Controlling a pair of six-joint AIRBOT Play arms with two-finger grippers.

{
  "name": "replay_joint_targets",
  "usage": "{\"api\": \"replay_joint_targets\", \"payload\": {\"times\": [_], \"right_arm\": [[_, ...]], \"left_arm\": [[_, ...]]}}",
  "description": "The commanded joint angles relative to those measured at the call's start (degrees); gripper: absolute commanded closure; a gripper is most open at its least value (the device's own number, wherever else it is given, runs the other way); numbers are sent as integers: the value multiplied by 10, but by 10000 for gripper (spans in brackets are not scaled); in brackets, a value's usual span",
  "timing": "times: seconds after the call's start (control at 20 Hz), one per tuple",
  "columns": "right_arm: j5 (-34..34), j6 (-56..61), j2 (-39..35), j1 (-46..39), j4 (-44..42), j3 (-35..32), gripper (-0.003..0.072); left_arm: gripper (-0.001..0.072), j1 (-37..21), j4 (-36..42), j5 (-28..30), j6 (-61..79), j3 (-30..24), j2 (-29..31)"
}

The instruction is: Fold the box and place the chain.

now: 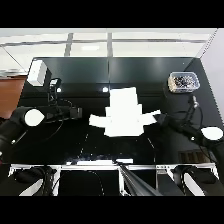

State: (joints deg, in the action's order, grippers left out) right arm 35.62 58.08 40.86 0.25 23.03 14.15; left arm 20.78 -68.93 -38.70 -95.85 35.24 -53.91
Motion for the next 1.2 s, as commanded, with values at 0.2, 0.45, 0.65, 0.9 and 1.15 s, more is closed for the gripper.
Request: {"api": "replay_joint_targets", "payload": {"times": [0.2, 0.45, 0.65, 0.9, 1.15], "right_arm": [[-80, 6, -9, 139, -16, -23, 674], [-78, 6, -9, 148, -1, -23, 674], [-72, 7, -9, 148, 10, -23, 674], [-71, 7, -9, 148, 10, -23, 674], [-69, 7, -9, 148, 10, -23, 674]], "left_arm": [[2, -53, 376, -76, 309, 78, -186], [3, -104, 486, -221, 403, 135, -340], [4, -95, 469, -290, 409, 170, -401], [174, -53, 463, -457, 574, 215, -461], [452, -9, 341, -473, 608, 284, -483]]}}
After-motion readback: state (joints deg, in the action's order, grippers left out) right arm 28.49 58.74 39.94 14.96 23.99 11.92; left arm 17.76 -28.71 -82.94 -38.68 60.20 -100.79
